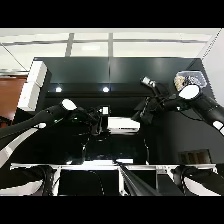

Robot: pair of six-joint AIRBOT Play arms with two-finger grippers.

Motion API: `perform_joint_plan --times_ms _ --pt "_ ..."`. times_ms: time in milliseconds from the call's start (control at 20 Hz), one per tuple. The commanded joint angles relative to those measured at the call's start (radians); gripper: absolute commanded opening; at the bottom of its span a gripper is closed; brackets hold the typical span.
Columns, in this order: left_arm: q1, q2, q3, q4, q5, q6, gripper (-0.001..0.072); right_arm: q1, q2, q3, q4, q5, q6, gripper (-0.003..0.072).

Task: Fold the box and place the chain.

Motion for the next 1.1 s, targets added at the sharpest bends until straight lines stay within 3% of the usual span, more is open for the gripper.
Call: perform_joint_plan --times_ms 0,150,500,550,600,700,800,1050 --pt "-0.001 -0.001 0.000 0.000 0.000 0.000 0.0435 0.062 -0.002 -0.002 -0.037 0.017 -0.125 0.0700" --pt "-0.001 -0.001 0.000 0.000 0.000 0.000 0.0435 0.122 -0.002 -0.002 -0.102 -0.051 -0.127 0.0701" --pt "-0.001 -0.001 0.000 0.000 0.000 0.000 0.0435 0.145 -0.002 -0.002 -0.110 -0.053 -0.127 0.0699" --pt "-0.001 -0.001 0.000 0.000 0.000 0.000 0.0435 0.145 -0.002 -0.002 -0.110 -0.052 -0.124 0.0608" --pt "-0.001 -0.001 0.000 0.000 0.000 0.000 0.0435 0.145 -0.002 -0.002 -0.110 -0.053 -0.116 0.0466" --pt "-0.001 -0.001 0.000 0.000 0.000 0.000 0.0435 0.145 -0.002 -0.002 -0.110 -0.045 -0.114 0.0457" --pt "-0.001 -0.001 0.000 0.000 0.000 0.000 0.0435 0.145 -0.002 -0.002 -0.111 -0.033 -0.109 0.0294" --pt "-0.001 -0.001 0.000 0.000 0.000 0.000 0.0435 0.145 -0.002 -0.002 -0.117 -0.029 -0.109 0.0294"
